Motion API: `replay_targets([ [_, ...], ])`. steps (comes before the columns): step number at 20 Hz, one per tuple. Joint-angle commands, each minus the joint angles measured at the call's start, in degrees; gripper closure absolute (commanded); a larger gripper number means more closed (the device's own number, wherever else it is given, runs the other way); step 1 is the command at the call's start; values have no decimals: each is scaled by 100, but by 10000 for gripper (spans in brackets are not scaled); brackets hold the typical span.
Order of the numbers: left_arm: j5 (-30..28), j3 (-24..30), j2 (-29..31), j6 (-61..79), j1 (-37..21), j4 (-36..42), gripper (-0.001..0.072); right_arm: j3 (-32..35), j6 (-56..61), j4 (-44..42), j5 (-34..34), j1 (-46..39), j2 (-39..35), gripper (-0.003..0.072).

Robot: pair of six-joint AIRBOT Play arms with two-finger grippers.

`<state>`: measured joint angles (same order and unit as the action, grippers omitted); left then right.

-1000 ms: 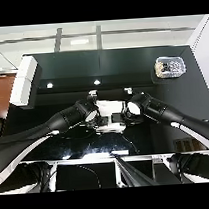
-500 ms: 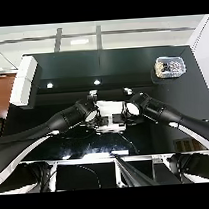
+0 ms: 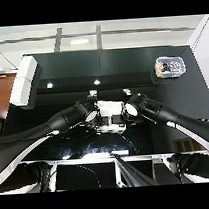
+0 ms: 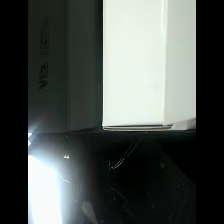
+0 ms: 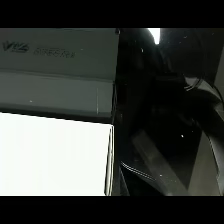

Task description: Fold the box and place the chain.

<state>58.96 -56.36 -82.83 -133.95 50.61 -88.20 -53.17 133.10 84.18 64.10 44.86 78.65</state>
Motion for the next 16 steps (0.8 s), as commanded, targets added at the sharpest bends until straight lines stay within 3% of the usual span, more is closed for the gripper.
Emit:
replay_targets([
  [1,13,-2,-2,0,-7,-2,680,-4,-22,11,13,2,13,560],
  [2,13,-2,-2,0,-7,-2,680,-4,-31,11,7,4,13,565],
  [3,13,-2,-2,0,-4,-2,680,-4,-33,11,7,4,13,632],
  [9,20,-2,-2,0,-4,0,680,-4,-42,17,-2,2,11,629],
  [12,28,-2,-2,0,-4,0,681,-9,-98,31,118,4,-2,474],
  [16,11,-2,-2,-2,-7,-2,680,-13,-199,103,238,2,-92,473],
])
